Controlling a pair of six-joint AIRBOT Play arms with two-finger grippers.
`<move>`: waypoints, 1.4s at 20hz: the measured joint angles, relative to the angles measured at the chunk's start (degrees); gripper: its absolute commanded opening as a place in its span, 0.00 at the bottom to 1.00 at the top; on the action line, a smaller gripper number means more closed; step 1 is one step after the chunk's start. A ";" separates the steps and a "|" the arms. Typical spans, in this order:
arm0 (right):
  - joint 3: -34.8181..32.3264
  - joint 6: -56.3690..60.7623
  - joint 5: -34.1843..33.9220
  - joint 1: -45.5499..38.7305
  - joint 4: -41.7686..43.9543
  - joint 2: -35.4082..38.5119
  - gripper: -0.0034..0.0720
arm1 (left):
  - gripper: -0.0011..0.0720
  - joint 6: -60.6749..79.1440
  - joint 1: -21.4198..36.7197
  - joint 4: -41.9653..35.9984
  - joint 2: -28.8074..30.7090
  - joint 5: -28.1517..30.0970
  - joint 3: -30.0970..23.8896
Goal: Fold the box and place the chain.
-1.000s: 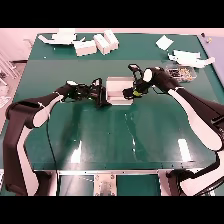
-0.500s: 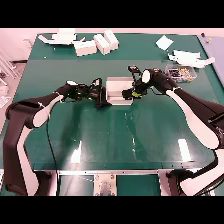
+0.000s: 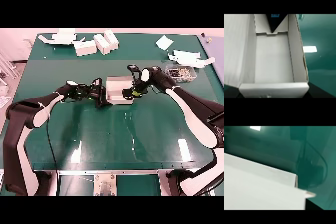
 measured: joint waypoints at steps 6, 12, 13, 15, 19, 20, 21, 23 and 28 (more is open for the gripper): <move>2.23 2.45 4.57 -0.15 -1.70 -1.42 0.55 | 0.40 0.00 -0.09 0.37 0.00 -0.22 0.00; 4.20 4.96 7.67 -1.29 -3.04 -3.02 0.52 | 0.40 -0.02 0.13 0.15 0.00 -0.09 0.00; 4.50 5.11 7.98 -1.31 -2.82 -3.19 0.52 | 0.40 -0.02 0.09 0.20 0.00 -0.20 0.02; 5.01 5.70 8.55 -1.53 -2.80 -3.58 0.51 | 0.40 0.00 -0.02 0.24 0.00 -0.20 0.00; 6.71 6.58 8.76 -1.66 -2.78 -4.02 0.46 | 0.40 -0.02 0.00 0.24 0.00 -0.33 0.00; 7.28 6.73 8.72 -1.73 -2.71 -4.24 0.46 | 0.40 -0.02 0.00 0.26 0.00 -0.31 0.00; 7.87 6.80 8.74 -1.73 -2.64 -4.57 0.46 | 0.40 -0.04 0.00 0.24 -0.02 -0.28 0.00; 8.79 6.88 8.74 -1.49 -2.36 -5.11 0.46 | 0.40 -0.09 0.07 0.22 -0.02 -0.24 0.00; 9.57 6.97 9.07 -0.74 -1.88 -6.25 0.46 | 0.40 -0.07 0.04 0.26 -0.02 -0.33 0.00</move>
